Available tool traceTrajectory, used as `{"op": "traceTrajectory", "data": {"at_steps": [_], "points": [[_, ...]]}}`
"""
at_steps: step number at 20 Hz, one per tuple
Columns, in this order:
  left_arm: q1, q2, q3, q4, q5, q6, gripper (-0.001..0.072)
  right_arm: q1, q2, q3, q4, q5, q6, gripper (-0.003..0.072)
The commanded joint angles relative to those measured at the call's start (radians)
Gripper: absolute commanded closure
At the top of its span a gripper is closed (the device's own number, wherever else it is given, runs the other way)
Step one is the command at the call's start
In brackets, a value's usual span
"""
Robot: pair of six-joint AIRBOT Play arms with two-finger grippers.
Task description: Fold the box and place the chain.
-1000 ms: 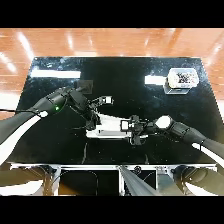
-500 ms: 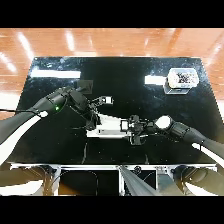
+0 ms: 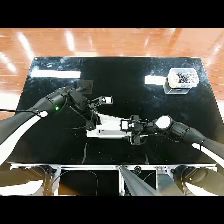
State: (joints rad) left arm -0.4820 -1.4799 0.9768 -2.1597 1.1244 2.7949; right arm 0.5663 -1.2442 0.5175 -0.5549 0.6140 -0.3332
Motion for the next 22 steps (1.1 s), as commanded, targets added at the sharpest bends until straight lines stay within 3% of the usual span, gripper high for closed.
{"op": "traceTrajectory", "data": {"at_steps": [1,9,10,11,22], "points": [[0.000,-0.001,0.000,0.001,-0.002,0.002,0.0691,0.001,0.000,0.000,0.000,0.002,0.000,0.0067],[0.000,-0.001,0.000,-0.006,-0.002,0.002,0.0690,0.001,0.000,0.000,0.000,0.002,0.000,0.0072],[0.000,-0.001,0.000,-0.006,-0.002,0.002,0.0690,0.001,0.000,0.000,0.000,0.002,0.000,0.0170],[0.000,-0.001,0.000,-0.006,-0.002,0.002,0.0689,0.001,0.000,0.000,0.000,0.002,0.000,0.0194],[0.000,-0.001,0.000,-0.006,-0.004,0.002,0.0689,0.001,-0.001,0.000,0.000,0.002,0.000,0.0194]]}}
